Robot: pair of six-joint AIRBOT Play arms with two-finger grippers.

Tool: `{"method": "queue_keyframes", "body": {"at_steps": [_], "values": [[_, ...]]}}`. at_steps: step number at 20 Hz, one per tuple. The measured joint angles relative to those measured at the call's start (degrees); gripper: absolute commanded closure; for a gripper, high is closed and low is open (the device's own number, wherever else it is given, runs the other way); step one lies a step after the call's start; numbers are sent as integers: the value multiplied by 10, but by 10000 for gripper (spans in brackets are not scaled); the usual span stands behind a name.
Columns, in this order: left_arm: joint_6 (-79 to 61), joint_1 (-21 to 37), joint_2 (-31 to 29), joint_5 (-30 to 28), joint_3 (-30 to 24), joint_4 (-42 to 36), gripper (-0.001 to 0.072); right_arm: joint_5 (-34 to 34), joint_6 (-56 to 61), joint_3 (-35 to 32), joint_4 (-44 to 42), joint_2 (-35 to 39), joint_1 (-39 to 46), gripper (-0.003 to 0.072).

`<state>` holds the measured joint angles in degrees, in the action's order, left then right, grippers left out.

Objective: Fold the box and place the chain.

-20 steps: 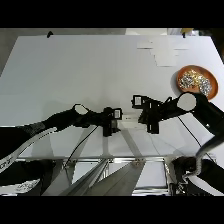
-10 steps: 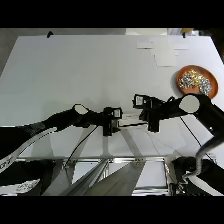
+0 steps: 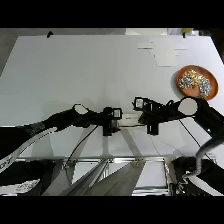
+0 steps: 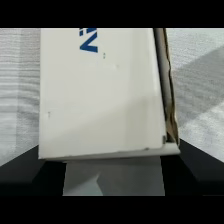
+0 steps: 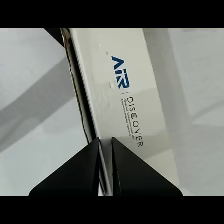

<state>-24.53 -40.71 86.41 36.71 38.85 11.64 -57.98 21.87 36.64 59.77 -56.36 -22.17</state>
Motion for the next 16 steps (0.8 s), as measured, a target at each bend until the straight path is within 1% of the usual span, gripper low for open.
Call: {"method": "queue_keyframes", "body": {"at_steps": [1,2,3,4,10,13,14,15,16], "values": [[0,0,0,1,0,2,502,-3,1,0,-6,0,0,620],[-1,0,0,2,0,3,502,-7,1,-1,-10,0,0,555],[0,0,0,2,0,2,502,-12,2,-2,-14,0,0,390],[0,0,0,2,0,2,502,-21,2,-2,-17,0,0,339],[-2,-1,0,5,0,2,502,-19,1,-2,-24,1,0,343],[-2,0,0,2,0,1,502,-28,1,-2,-28,1,0,347],[-1,0,0,2,0,0,502,-26,1,-2,-28,3,0,357],[-1,-1,0,2,0,0,502,-26,1,-2,-28,4,0,419],[0,-1,0,1,0,0,502,-26,1,-2,-30,8,0,448]]}}
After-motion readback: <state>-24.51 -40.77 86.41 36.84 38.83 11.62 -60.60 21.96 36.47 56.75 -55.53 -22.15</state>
